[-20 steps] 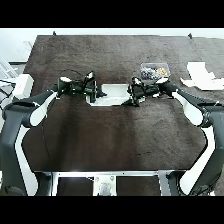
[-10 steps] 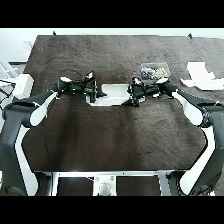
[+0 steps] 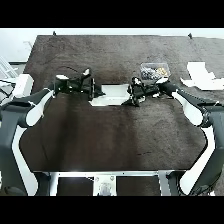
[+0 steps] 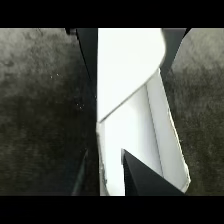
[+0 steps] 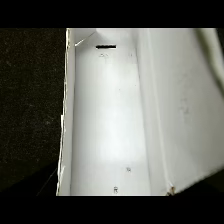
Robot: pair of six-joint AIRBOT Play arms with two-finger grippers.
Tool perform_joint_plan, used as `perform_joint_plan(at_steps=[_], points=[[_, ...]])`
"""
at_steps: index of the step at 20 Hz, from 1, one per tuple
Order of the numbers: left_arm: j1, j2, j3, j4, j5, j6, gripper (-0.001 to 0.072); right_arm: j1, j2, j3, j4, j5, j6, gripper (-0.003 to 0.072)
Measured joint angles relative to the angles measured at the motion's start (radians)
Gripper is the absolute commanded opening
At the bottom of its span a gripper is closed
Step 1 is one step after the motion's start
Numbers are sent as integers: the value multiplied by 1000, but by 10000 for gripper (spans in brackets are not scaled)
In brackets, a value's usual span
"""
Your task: Fold the box and place the chain.
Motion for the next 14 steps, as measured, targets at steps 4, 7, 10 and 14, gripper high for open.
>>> perform_joint_plan(at_steps=[4,7,10,14], points=[[71,50,12,-17,-119,-5,29,0,0,0,0,0,0,583],[105,77,26,-59,-233,-17,14,0,0,0,-1,1,0,583],[101,92,33,-77,-288,-59,11,0,0,0,-1,1,0,582],[65,142,18,-68,-262,-93,11,0,0,0,-1,1,0,583]])
